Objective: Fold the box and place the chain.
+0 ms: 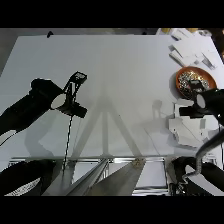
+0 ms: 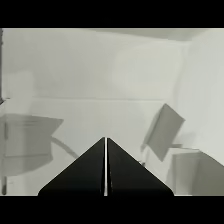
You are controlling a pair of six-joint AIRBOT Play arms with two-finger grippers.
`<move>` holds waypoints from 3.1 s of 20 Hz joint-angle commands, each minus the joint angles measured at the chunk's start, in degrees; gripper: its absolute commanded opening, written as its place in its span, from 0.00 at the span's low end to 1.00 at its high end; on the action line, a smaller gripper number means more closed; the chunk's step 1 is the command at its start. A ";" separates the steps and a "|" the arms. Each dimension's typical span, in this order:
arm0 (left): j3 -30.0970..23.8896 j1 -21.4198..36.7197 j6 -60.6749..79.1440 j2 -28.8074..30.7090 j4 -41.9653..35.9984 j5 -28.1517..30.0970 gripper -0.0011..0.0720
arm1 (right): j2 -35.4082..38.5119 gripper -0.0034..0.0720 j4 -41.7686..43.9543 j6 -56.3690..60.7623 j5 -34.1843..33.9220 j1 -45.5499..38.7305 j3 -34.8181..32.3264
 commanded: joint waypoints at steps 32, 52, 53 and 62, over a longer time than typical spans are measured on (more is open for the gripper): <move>-0.02 0.04 0.00 0.04 0.00 0.00 0.03 | 3.21 0.06 27.15 -28.33 9.84 -18.64 3.37; -0.46 0.04 13.07 -6.67 -8.04 24.28 0.41 | 23.02 0.06 42.75 -27.82 -5.16 11.67 -12.33; -0.48 0.04 14.49 -7.30 -8.85 24.28 0.41 | 23.02 0.06 42.73 -27.82 -5.16 11.67 -12.33; -0.50 13.88 66.45 -9.51 -61.88 4.42 0.91 | 23.02 0.06 42.75 -27.87 -6.36 11.67 -12.31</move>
